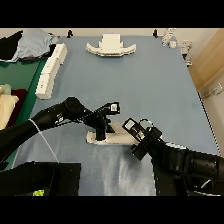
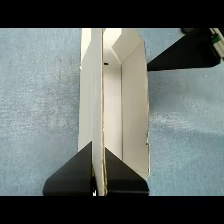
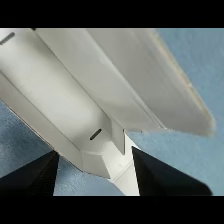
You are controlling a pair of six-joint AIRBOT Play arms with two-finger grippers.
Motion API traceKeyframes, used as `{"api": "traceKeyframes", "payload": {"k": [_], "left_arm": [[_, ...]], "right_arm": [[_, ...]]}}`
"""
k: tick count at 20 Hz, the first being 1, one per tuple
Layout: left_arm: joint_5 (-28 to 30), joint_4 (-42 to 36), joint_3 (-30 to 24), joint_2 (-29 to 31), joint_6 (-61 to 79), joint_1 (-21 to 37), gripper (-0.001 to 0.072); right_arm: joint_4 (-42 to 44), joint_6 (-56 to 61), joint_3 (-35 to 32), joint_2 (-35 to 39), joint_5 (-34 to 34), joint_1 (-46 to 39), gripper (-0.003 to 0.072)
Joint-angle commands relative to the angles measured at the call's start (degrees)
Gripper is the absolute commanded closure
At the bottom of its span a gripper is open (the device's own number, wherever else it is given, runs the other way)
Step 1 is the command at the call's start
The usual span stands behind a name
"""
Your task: Fold the box.
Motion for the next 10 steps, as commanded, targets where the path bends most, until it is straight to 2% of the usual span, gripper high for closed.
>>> {"api": "traceKeyframes", "payload": {"k": [1,3,6,8,10], "left_arm": [[0.0,0.0,0.0,0.0,0.0,0.0,0.0697],[0.0,0.0,0.0,0.0,0.0,0.0,0.0697],[0.0,0.0,0.0,0.0,0.0,0.0,0.0697],[0.0,0.0,0.0,0.0,0.0,0.0,0.0698],[0.0,0.0,0.0,0.0,0.0,0.0,0.0697]], "right_arm": [[-0.3,4.6,0.9,0.4,-4.4,0.1,-0.0034],[-0.1,3.1,0.9,0.4,-3.6,-1.1,-0.0034],[2.8,-9.7,0.4,0.5,1.6,-5.7,-0.0034],[9.6,-23.9,-0.5,1.6,7.0,-11.5,-0.0034],[21.2,-43.6,-1.4,3.0,11.3,-18.7,-0.0034]]}}
